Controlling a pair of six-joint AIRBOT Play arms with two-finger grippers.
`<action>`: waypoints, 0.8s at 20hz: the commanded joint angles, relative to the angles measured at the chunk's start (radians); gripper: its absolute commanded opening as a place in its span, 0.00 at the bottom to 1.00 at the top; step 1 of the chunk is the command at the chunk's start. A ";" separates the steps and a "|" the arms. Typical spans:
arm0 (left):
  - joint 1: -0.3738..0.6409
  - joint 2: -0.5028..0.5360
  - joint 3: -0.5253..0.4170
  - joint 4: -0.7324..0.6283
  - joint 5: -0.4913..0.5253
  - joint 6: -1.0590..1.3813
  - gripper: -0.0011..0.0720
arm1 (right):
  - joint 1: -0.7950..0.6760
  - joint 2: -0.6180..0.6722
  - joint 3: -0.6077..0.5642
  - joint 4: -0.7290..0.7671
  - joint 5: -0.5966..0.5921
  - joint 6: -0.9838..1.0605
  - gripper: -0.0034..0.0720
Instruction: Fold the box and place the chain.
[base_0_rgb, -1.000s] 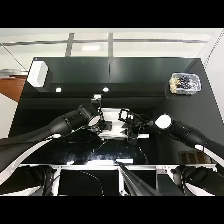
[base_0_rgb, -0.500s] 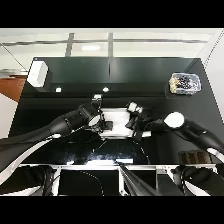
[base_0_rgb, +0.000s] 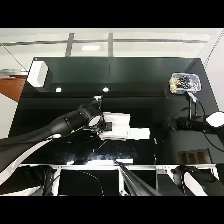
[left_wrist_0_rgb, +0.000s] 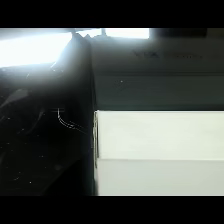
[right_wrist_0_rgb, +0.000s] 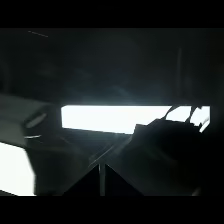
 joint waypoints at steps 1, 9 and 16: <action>0.000 0.000 0.000 0.001 0.001 -0.001 0.05 | -0.076 -0.077 -0.092 0.153 0.118 -0.003 0.11; 0.000 0.000 0.000 0.000 0.000 -0.001 0.05 | 0.217 -0.299 -0.097 0.507 0.043 -0.205 0.11; 0.000 0.000 0.000 0.000 0.000 -0.001 0.05 | 0.254 -0.304 0.061 0.495 0.184 -0.257 0.88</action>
